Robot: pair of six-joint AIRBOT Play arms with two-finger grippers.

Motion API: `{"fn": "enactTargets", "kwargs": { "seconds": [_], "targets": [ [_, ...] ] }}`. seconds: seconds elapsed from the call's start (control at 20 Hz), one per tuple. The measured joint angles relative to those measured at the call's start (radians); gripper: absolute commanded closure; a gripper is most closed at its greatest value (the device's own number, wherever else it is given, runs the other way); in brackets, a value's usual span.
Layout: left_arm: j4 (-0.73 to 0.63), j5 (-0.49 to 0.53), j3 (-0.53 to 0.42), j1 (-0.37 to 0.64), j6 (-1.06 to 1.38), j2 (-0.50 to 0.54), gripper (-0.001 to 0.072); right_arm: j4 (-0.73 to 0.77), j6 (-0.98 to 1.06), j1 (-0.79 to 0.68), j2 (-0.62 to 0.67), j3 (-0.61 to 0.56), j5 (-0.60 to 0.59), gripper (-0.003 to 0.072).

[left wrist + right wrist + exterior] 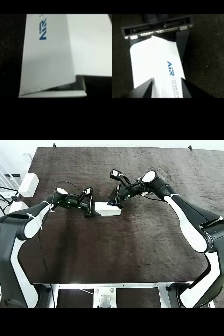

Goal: Fold the box and place the chain.

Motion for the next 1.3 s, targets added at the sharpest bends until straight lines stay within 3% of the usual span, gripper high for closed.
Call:
{"fn": "enactTargets", "kwargs": {
  "seconds": [0.6,0.8,0.9,1.3],
  "targets": [
    [0.000,0.000,0.000,0.000,0.000,0.000,0.0229,0.000,-0.008,-0.007,-0.030,0.005,0.064,0.0262],
    [0.000,0.000,0.000,0.000,0.000,0.000,0.0229,0.000,-0.011,-0.006,-0.035,0.013,0.035,0.0292],
    [0.000,0.000,0.000,0.000,0.000,0.000,0.0229,0.000,-0.012,-0.006,-0.037,0.032,0.027,0.0389],
    [-0.002,0.000,0.000,0.000,0.000,0.000,0.0229,0.005,-0.011,-0.007,-0.041,0.086,0.021,0.0422]
  ]
}}
